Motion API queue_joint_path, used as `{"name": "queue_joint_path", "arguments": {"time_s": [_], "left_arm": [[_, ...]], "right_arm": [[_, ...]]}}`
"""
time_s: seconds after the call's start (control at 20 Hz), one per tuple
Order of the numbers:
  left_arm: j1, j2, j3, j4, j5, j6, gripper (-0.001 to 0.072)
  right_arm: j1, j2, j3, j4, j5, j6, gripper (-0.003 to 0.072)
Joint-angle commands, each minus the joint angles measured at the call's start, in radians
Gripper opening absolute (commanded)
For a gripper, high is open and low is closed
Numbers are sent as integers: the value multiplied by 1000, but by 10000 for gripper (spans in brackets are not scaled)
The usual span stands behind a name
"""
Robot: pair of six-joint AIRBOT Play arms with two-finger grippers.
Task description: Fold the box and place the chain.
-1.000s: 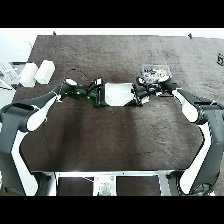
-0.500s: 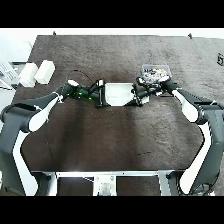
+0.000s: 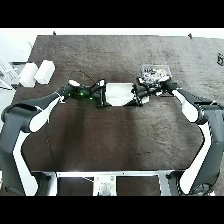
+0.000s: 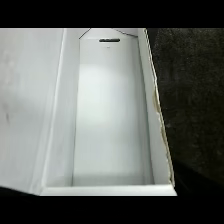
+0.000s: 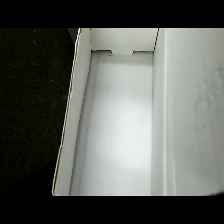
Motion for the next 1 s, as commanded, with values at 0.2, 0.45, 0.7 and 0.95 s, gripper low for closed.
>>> {"name": "queue_joint_path", "arguments": {"time_s": [0.2, 0.45, 0.7, 0.95], "left_arm": [[-1, 0, 1, 2, 18, -17, 470], [-1, -3, 1, 0, 54, -26, 471], [-1, -3, 1, 0, 59, -26, 471], [-1, -3, 1, 0, 59, -26, 471]], "right_arm": [[1, 0, 0, 0, 2, 0, 378], [1, 0, 0, 0, 2, 0, 378], [1, 0, 0, 0, 2, 0, 378], [1, 0, 0, 0, 2, 0, 378]]}}
